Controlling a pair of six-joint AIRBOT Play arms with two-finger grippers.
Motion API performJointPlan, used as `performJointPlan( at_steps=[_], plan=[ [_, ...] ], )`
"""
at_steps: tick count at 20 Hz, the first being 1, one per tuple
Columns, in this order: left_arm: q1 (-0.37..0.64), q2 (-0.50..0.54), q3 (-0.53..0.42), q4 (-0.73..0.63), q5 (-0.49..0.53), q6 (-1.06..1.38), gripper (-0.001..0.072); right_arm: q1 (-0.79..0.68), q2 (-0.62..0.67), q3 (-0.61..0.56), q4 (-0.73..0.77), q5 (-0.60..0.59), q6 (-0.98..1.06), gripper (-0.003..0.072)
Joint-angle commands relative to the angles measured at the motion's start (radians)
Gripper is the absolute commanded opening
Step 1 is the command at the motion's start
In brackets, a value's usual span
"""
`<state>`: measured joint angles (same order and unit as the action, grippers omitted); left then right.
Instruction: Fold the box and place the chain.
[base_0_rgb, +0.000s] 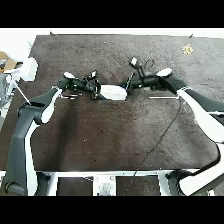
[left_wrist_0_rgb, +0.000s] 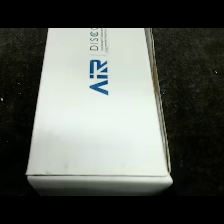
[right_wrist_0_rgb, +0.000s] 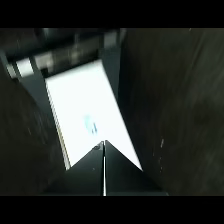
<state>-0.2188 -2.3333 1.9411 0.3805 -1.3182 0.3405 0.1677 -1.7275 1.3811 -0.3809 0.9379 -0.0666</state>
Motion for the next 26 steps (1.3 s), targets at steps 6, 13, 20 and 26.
performJointPlan(
  at_steps=[6,13,20,26],
  plan=[
    [0.000,0.001,0.000,0.000,0.002,0.000,0.0203,-0.011,0.544,-0.249,0.047,-0.319,0.161,0.0005],
    [0.000,0.001,0.000,0.000,0.001,0.000,0.0203,-0.071,1.072,-0.852,0.054,-0.752,0.207,0.0006],
    [0.000,0.001,0.000,0.000,0.001,0.000,0.0203,-0.080,1.377,-1.236,0.056,-0.977,0.226,0.0006],
    [0.001,0.002,0.001,-0.031,-0.008,-0.021,0.0017,-0.080,1.410,-1.301,0.054,-1.018,0.228,0.0006]
  ],
)
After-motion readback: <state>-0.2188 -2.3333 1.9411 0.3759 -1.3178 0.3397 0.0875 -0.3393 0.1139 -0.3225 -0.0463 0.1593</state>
